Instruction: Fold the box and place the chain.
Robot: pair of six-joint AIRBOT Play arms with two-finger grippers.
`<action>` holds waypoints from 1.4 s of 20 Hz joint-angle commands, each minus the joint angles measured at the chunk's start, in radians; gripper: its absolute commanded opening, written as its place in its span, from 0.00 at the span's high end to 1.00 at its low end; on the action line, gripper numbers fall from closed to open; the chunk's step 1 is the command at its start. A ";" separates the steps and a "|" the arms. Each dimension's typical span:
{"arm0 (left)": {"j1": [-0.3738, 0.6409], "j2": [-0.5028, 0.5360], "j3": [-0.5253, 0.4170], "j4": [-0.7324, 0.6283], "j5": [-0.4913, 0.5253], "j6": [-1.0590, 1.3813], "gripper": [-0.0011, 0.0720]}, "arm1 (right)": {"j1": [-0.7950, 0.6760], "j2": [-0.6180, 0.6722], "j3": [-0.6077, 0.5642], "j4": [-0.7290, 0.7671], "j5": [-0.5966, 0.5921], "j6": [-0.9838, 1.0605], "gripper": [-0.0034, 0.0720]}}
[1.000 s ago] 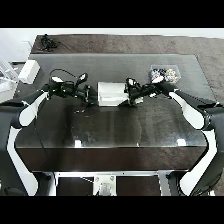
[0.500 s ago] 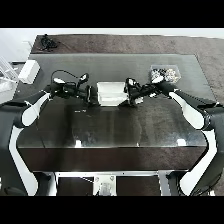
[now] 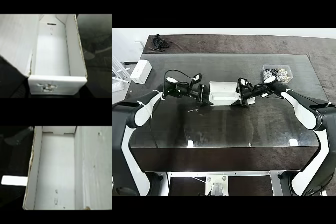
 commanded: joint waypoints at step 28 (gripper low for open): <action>-0.031 -0.011 0.011 0.018 0.058 -0.011 0.01 | 0.000 0.000 0.000 -0.001 0.001 0.000 0.18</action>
